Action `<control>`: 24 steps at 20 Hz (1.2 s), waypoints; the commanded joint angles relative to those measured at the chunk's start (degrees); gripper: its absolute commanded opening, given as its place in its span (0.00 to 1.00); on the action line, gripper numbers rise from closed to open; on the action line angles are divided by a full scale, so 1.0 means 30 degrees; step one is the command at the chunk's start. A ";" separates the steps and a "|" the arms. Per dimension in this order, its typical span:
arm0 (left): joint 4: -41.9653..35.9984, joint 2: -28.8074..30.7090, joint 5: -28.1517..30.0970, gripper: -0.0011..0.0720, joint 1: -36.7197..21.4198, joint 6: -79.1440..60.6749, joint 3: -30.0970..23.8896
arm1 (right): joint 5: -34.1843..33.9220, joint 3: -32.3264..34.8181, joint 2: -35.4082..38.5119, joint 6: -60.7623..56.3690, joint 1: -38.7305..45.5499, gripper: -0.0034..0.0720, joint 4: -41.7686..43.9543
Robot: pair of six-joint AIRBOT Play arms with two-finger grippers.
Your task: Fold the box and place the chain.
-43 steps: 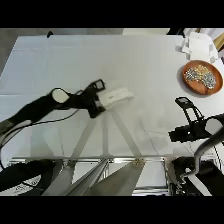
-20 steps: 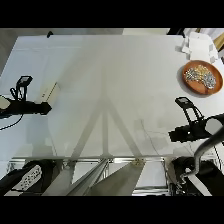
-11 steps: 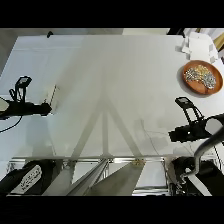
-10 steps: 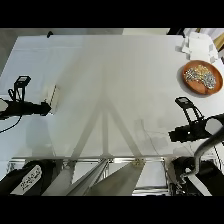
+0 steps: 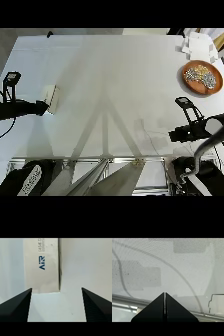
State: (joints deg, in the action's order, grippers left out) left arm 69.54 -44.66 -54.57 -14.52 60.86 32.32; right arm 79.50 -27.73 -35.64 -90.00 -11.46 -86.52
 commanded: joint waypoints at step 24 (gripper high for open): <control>-0.0029 0.0648 -0.0488 0.97 0.0831 -0.0058 0.0000 | 0.0000 0.0007 0.0015 -0.0007 0.0015 0.07 0.0000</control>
State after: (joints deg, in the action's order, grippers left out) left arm 69.41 -42.76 -56.40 -12.10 60.69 32.32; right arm 79.48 -27.73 -35.64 -90.00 -11.46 -86.52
